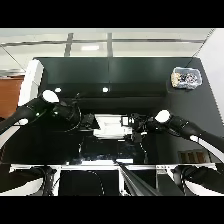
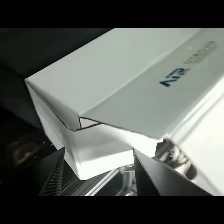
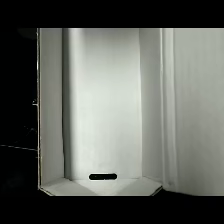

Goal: Fold the box and place the chain.

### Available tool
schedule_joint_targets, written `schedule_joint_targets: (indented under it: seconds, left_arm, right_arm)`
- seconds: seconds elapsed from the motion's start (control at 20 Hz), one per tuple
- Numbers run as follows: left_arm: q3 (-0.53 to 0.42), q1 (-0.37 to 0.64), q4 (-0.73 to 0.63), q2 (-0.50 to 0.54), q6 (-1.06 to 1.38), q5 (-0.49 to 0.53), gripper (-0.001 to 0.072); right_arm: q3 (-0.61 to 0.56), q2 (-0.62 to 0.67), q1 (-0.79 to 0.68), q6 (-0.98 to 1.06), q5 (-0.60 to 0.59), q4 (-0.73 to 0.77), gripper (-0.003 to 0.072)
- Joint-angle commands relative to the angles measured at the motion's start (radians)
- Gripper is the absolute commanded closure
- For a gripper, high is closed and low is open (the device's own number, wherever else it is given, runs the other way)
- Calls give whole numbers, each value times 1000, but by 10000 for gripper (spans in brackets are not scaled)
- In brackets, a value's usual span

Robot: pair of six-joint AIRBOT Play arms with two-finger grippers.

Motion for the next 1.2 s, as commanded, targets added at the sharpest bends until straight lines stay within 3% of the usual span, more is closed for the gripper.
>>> schedule_joint_targets:
  seconds: [0.0,0.3,0.55,0.75,0.95,1.15]
  left_arm:
    - [50,-88,188,6,-263,75,223]
    - [58,-251,372,6,-550,234,223]
    - [84,-342,538,5,-735,233,224]
    - [124,-439,793,0,-972,173,224]
    - [171,-485,804,-74,-989,53,224]
    - [182,-504,804,-94,-1085,77,224]
  right_arm:
    - [0,0,0,0,0,0,216]
    - [-1,0,0,0,0,0,216]
    - [-1,0,0,0,0,0,216]
    - [0,0,0,0,0,0,216]
    - [-1,0,0,6,-8,1,216]
    - [0,0,0,6,-7,0,215]
